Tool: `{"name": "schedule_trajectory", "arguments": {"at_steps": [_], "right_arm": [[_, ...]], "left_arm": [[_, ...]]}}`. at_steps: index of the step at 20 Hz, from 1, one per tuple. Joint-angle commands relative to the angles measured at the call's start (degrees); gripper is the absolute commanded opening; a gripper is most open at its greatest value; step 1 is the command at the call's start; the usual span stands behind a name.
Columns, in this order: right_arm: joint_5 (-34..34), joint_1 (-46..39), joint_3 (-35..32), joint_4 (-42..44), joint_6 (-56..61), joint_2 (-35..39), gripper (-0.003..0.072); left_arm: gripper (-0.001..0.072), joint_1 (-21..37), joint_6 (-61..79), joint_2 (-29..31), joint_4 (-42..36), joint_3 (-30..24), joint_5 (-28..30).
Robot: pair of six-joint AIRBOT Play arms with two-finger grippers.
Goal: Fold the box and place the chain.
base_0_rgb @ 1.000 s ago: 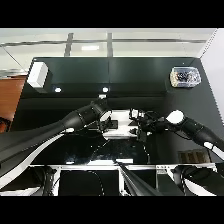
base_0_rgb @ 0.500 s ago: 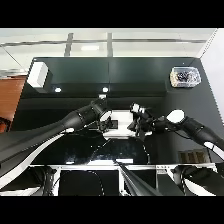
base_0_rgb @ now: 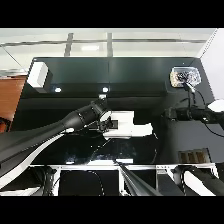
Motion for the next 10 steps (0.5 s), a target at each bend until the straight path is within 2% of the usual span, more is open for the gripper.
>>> {"name": "schedule_trajectory", "arguments": {"at_steps": [1, 3, 5, 8, 10], "right_arm": [[4.8, -5.9, -3.1, -2.1, 7.9, -1.4, 0.0015], [8.7, -3.4, -4.3, 2.2, 4.2, -5.0, 0.0014], [10.5, 2.6, -5.2, 7.9, 1.2, -8.6, 0.0015], [6.2, 12.7, -5.1, 10.0, -1.7, -11.4, 0.0015], [5.9, 15.1, -4.8, 15.5, -8.7, -11.4, 0.0016]], "left_arm": [[0.0025, 0.1, 0.0, 0.0, 0.1, 0.0, 0.0], [0.0026, 0.2, 0.1, 0.0, 0.1, 0.0, 0.0], [0.0025, 0.2, 0.1, 0.0, 0.3, 0.0, 0.1], [0.0025, 0.2, 0.0, 0.0, 0.3, 0.0, 0.2], [0.0025, 0.2, 0.1, 0.0, 0.3, 0.0, 0.1]]}}
